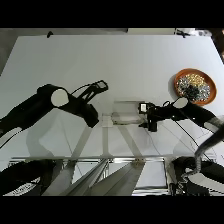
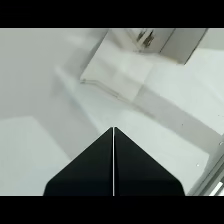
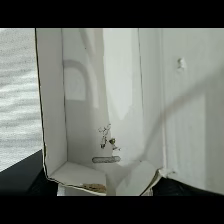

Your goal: Fold the box and place the chain.

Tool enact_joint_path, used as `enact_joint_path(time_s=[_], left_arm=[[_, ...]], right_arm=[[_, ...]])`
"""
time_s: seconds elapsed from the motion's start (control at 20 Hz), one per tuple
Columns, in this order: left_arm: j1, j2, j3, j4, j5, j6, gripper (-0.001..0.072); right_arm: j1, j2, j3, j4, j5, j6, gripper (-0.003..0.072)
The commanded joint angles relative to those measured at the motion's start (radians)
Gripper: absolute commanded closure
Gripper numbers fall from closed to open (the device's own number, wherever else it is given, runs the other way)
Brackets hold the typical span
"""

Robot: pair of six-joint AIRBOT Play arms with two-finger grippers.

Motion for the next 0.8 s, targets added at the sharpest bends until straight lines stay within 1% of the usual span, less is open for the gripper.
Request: enact_joint_path(time_s=[0.0, 0.2, 0.25, 0.45, 0.75], left_arm=[[0.072, 0.024, -0.115, -0.019, 0.051, -0.183, 0.0706], [0.079, -0.061, -0.127, -0.143, 0.196, -0.187, 0.0706], [0.078, -0.087, -0.127, -0.174, 0.210, -0.187, 0.0706], [0.076, -0.159, -0.127, -0.222, 0.212, -0.187, 0.0706], [0.074, -0.166, -0.127, -0.256, 0.218, -0.186, 0.0705]], right_arm=[[0.000, 0.000, 0.000, 0.000, 0.001, 0.000, 0.0277], [0.000, 0.000, 0.000, 0.000, 0.001, 0.000, 0.0277], [0.000, 0.000, 0.000, 0.001, 0.002, 0.001, 0.0277], [0.000, 0.000, 0.000, 0.001, 0.002, 0.000, 0.0277], [0.000, 0.000, 0.000, 0.001, 0.002, 0.000, 0.0277]])
